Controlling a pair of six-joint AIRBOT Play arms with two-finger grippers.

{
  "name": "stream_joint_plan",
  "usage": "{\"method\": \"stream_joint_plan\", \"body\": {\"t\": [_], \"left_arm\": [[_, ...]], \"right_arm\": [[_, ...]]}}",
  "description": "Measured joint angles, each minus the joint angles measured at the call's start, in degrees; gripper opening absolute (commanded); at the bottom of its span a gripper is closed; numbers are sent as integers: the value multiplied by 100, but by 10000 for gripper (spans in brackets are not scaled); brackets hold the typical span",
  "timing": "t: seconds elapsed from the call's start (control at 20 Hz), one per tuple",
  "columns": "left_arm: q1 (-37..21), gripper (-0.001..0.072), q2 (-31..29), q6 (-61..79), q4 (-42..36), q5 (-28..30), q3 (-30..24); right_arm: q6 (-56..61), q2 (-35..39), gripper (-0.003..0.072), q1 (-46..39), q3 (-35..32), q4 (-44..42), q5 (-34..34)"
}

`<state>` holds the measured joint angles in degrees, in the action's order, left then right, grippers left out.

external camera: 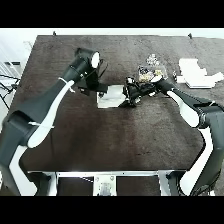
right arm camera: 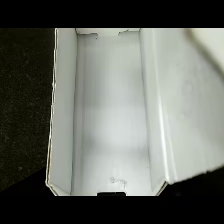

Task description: Fold the box and place the chain.

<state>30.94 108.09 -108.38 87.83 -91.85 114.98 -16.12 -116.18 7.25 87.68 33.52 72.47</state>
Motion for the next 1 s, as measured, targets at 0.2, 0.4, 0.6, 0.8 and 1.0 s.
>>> {"method": "stream_joint_plan", "body": {"t": [0.2, 0.4, 0.6, 0.8, 1.0], "left_arm": [[-7, 608, -715, 1215, 125, 498, 0], [-111, 607, -1121, 2833, 90, 1008, -22], [-658, 607, -1235, 4546, -1180, 1180, -236], [-1596, 606, -1268, 6249, -3189, 1263, -811], [-2234, 606, -1276, 7228, -3740, 1443, -1567]], "right_arm": [[0, 0, 583, -2, 0, 0, 0], [0, 0, 583, -2, 0, 0, 0], [0, 0, 583, -2, 0, 0, 0], [0, 0, 583, -2, 0, 0, 0], [0, 0, 583, -2, 0, 0, 0]]}}
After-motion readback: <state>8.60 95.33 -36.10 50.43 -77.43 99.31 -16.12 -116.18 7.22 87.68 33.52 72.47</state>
